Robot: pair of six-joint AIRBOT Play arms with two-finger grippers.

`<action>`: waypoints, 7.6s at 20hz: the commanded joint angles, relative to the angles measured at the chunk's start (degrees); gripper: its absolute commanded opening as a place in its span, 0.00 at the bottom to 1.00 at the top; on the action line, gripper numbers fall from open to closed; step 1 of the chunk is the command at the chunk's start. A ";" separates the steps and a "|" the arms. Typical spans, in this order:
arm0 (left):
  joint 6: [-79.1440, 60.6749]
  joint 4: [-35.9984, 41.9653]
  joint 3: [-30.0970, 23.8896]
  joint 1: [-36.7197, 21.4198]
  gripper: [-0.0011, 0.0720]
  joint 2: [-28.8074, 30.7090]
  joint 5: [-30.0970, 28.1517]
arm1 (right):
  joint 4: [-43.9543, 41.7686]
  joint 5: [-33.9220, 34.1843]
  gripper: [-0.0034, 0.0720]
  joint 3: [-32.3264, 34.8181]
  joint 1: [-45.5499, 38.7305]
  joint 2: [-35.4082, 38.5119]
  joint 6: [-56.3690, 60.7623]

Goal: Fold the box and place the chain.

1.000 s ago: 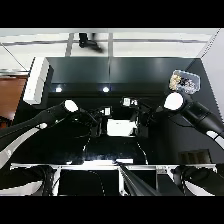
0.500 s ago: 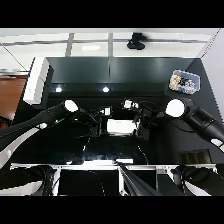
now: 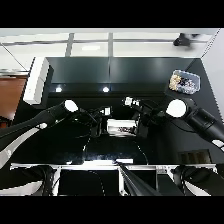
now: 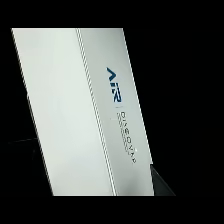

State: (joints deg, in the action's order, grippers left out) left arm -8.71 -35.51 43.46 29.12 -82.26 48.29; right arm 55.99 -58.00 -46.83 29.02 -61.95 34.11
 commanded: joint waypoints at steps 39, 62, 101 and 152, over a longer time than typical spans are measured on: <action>-0.02 0.00 0.02 0.00 0.49 -0.02 0.00 | -3.30 1.79 1.00 1.27 -1.51 -3.93 -9.51; -0.02 0.00 0.02 0.04 0.49 -0.02 0.17 | -4.07 2.78 0.69 1.07 -1.53 -3.87 -9.27; -0.02 0.00 0.02 0.04 0.50 -0.02 0.17 | -5.57 1.75 0.46 1.53 -1.51 -3.91 -8.90; -0.02 -0.02 0.02 0.04 0.50 -0.02 0.11 | -6.58 -13.00 0.09 0.96 -11.08 1.03 28.70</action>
State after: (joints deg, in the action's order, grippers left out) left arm -8.69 -35.51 43.48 29.12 -82.26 48.47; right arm 50.78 -67.75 -48.03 20.45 -61.58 53.43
